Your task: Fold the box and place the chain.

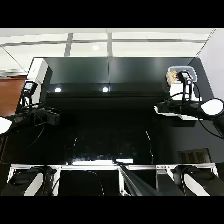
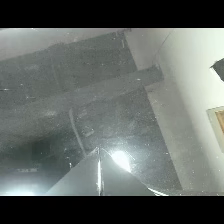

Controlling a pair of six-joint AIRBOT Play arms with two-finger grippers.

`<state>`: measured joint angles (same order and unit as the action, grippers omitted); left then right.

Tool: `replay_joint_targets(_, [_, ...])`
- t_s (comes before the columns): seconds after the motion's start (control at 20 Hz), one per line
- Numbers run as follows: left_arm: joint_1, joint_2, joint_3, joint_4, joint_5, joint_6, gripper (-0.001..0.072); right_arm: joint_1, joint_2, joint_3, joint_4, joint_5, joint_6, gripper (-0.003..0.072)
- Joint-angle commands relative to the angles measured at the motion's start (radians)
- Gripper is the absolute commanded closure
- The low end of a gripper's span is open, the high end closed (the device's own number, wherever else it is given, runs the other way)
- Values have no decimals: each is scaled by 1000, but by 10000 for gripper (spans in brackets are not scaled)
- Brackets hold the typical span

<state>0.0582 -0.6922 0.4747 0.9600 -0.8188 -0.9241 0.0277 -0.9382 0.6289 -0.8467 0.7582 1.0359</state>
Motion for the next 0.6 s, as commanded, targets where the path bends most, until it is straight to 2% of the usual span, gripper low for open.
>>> replay_joint_targets(0.0, [0,0,0,0,0,0,684,1,0,-1,0,0,0,675])
replay_joint_targets(0.45, [0,0,0,0,0,0,684,1,0,-1,0,-1,0,675])
replay_joint_targets(0.55, [0,0,0,0,0,0,684,2,0,-1,28,-95,5,675])
